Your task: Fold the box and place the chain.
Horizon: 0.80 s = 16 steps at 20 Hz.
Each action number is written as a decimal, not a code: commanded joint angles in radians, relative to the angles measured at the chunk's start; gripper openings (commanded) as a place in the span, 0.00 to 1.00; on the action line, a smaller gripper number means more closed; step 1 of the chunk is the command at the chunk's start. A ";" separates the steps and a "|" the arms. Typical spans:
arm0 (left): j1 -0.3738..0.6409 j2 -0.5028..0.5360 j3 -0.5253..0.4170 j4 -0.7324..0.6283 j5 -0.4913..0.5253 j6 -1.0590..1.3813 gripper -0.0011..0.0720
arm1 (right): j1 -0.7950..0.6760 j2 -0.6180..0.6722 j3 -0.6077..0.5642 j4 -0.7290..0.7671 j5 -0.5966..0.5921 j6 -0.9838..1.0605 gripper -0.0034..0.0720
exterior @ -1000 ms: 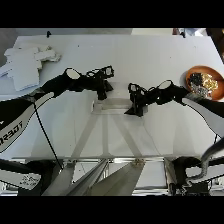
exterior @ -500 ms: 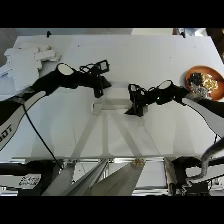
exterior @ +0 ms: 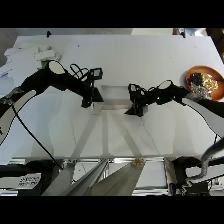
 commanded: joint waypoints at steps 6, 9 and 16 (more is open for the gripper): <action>-0.006 -0.001 -0.021 0.354 0.026 -0.257 0.02 | 0.000 0.000 0.000 0.001 0.000 0.000 0.45; -0.006 0.000 -0.021 0.539 0.025 -0.396 0.02 | 0.000 0.000 0.000 0.001 0.000 0.000 0.45; -0.006 0.002 -0.021 0.644 0.018 -0.464 0.02 | 0.000 0.000 0.000 0.001 0.000 0.000 0.45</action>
